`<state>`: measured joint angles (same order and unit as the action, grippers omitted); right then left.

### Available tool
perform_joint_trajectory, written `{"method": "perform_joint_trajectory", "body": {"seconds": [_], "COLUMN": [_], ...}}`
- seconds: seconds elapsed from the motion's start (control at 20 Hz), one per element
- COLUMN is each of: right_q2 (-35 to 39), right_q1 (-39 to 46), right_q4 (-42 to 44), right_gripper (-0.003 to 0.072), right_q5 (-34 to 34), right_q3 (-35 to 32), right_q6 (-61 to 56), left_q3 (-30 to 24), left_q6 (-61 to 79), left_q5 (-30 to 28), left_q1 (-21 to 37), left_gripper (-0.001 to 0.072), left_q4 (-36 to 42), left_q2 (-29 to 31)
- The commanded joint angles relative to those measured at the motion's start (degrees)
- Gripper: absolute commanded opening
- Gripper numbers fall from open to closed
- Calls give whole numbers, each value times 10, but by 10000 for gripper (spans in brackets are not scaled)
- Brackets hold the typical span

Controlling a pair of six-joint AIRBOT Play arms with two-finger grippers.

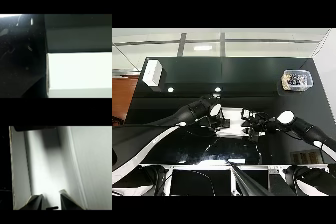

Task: Fold the box and place the chain.

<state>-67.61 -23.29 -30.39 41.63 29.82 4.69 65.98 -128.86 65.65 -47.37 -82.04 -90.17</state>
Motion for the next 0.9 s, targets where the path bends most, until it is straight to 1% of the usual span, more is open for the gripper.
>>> {"method": "perform_joint_trajectory", "body": {"seconds": [0.0,0.05,0.1,0.15,0.2,0.25,0.3,0.35,0.45,0.5,0.6,0.7,0.75,0.85], "right_q2": [0,0,0,2,7,18,34,50,85,100,111,110,109,100], "right_q1": [0,0,0,1,6,16,32,51,106,142,223,283,295,293], "right_q4": [1,-1,-1,-2,-7,-24,-69,-130,-249,-283,-295,-316,-319,-303], "right_gripper": [203,70,71,19,8,8,7,8,8,7,7,7,7,8], "right_q5": [-3,-3,-3,-3,-3,1,23,58,150,183,202,186,175,177], "right_q3": [0,0,0,1,1,5,17,35,82,97,99,79,63,34], "right_q6": [0,0,-8,-36,-78,-156,-261,-377,-598,-672,-791,-939,-985,-1010], "left_q3": [0,0,0,0,0,0,0,0,0,0,0,0,0,0], "left_q6": [1,1,1,1,1,1,1,1,1,1,1,1,1,1], "left_q5": [2,4,8,9,9,9,11,12,11,10,10,6,2,2], "left_q1": [0,0,0,0,0,0,0,0,0,0,0,0,0,0], "left_gripper": [30,30,30,30,30,30,30,30,30,30,30,30,30,30], "left_q4": [0,0,0,0,0,0,0,0,0,0,0,0,0,0], "left_q2": [0,0,0,0,0,0,0,0,0,0,0,0,0,0]}}
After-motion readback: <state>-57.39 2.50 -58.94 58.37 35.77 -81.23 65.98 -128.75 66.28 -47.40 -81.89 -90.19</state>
